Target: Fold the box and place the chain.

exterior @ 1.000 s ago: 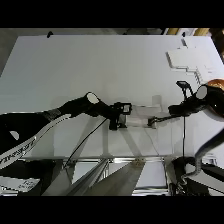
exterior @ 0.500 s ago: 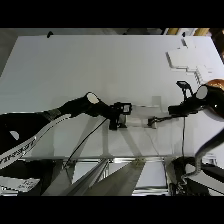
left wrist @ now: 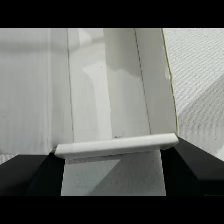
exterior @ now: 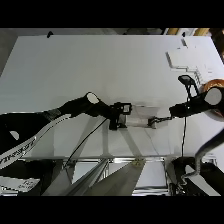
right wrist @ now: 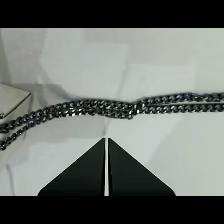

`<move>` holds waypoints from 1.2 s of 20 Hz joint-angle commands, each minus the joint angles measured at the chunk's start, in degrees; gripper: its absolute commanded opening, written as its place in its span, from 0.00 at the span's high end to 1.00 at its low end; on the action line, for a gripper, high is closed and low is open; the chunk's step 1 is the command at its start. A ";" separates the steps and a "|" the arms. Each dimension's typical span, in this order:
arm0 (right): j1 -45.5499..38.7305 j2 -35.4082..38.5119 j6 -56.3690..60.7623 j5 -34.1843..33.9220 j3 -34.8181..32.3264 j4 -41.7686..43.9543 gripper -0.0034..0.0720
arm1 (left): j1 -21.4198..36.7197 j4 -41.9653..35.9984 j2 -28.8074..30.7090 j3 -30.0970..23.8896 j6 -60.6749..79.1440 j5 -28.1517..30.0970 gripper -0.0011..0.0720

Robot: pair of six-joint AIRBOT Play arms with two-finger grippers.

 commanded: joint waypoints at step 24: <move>-3.82 -10.21 2.75 -9.49 -5.95 -1.03 0.93 | 0.02 0.00 0.02 -0.02 0.02 0.00 0.70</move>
